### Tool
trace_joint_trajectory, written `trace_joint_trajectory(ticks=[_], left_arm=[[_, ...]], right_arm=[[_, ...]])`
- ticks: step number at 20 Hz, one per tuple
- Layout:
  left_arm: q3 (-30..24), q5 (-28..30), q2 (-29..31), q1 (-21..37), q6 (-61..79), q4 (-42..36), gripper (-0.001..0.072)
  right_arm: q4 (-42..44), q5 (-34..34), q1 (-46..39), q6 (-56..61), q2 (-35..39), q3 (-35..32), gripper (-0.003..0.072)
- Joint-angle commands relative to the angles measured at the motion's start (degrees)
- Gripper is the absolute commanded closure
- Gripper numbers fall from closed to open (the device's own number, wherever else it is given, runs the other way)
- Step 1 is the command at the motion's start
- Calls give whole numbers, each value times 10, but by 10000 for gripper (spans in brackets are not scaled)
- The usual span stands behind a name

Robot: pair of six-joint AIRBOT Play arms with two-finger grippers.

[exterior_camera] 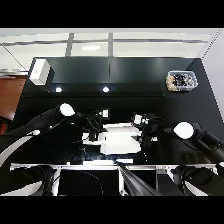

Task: Fold the box and place the chain.

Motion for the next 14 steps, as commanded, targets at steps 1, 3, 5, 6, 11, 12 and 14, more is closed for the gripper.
trace_joint_trajectory(ticks=[1,3,5,6,11,12,14], left_arm=[[0,1,0,0,0,0,678],[0,1,0,0,0,0,678],[0,1,0,0,0,0,678],[0,2,0,0,0,0,678],[0,1,0,0,0,0,678],[0,1,0,0,0,0,678],[0,2,0,0,0,0,678]], right_arm=[[-82,2,-6,12,-12,1,-17],[-137,33,-33,53,-11,1,-17],[-154,123,-59,53,-11,1,-17],[-149,157,-66,53,-11,0,-17],[-66,167,-44,36,-11,-19,-18],[-53,166,-35,36,-11,-22,-18],[-35,161,-8,21,-11,-30,-17]])
